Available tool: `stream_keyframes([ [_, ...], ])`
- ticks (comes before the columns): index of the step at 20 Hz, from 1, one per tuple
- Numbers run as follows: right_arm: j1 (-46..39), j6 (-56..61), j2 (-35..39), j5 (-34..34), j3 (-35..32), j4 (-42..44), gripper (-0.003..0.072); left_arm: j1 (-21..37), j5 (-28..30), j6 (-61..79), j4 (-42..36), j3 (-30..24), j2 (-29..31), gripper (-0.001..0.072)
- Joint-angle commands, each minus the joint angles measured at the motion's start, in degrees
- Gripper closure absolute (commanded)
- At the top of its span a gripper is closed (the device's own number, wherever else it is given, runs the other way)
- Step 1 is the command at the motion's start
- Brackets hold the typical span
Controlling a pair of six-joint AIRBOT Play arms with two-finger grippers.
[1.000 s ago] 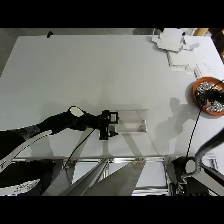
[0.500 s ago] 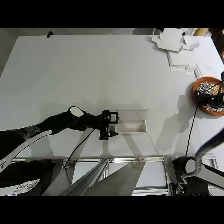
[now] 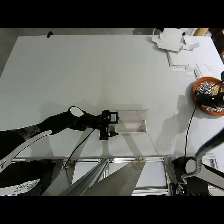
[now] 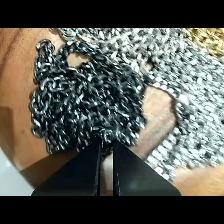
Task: Fold the box and place the chain.
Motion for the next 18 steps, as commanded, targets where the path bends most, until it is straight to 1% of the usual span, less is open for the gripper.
stream_keyframes([
  [1,0.02,-1.11,5.64,4.04,0.02,1.16,0.0663,0.02,0.02,0.0,0.02,-0.02,0.04,0.0436],
  [5,0.04,-6.8,15.45,9.44,0.02,9.66,0.0663,0.02,0.0,0.0,0.02,-0.02,0.04,0.0436],
  [7,0.04,-10.91,19.89,13.97,0.02,17.73,0.0663,0.02,0.0,0.0,0.02,-0.02,0.04,0.0436],
  [11,0.28,-23.67,26.93,24.85,0.02,36.48,0.0663,0.02,0.0,0.0,0.02,-0.02,0.04,0.0436],
  [12,1.2,-25.2,28.35,27.36,0.02,38.86,0.0663,0.02,0.02,0.0,0.02,-0.02,0.04,0.0436],
  [15,7.87,-26.47,32.72,34.1,0.02,40.24,0.0663,0.02,0.0,0.0,0.02,-0.02,0.04,0.0436],
  [18,16.46,-28.33,37.35,38.58,0.02,40.24,0.0663,0.02,0.02,0.0,0.02,-0.02,0.04,0.0436],
])
